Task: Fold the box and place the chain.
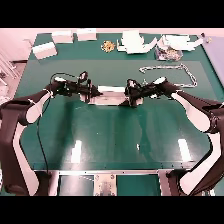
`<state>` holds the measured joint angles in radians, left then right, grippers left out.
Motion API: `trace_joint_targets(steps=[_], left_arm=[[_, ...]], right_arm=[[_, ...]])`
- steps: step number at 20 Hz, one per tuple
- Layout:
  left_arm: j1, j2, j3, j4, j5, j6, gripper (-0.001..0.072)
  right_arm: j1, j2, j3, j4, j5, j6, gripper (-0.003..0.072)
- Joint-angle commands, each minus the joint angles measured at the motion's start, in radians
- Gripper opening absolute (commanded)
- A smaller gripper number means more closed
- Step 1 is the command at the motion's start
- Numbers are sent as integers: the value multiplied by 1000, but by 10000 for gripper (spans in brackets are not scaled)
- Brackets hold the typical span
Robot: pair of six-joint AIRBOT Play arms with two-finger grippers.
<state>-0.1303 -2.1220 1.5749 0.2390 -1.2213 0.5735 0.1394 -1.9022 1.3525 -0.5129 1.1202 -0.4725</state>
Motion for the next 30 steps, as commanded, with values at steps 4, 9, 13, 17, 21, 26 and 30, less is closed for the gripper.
trace_joint_targets(steps=[4,9,13,17,21,26,30], left_arm=[[0,-1,1,0,0,1,21],[0,-1,1,0,-1,1,21],[0,0,1,-31,-2,3,21],[0,0,1,-37,-2,4,23],[0,4,3,-38,-3,4,354],[2,10,32,-35,-46,7,355],[32,48,37,-24,-92,-19,355]], right_arm=[[1,1,1,0,-1,0,575],[1,1,1,0,0,0,575],[1,1,1,0,0,0,575],[1,1,1,0,0,0,575],[1,1,1,0,0,0,575],[1,1,1,0,0,0,575],[1,1,1,1,-1,0,575]])
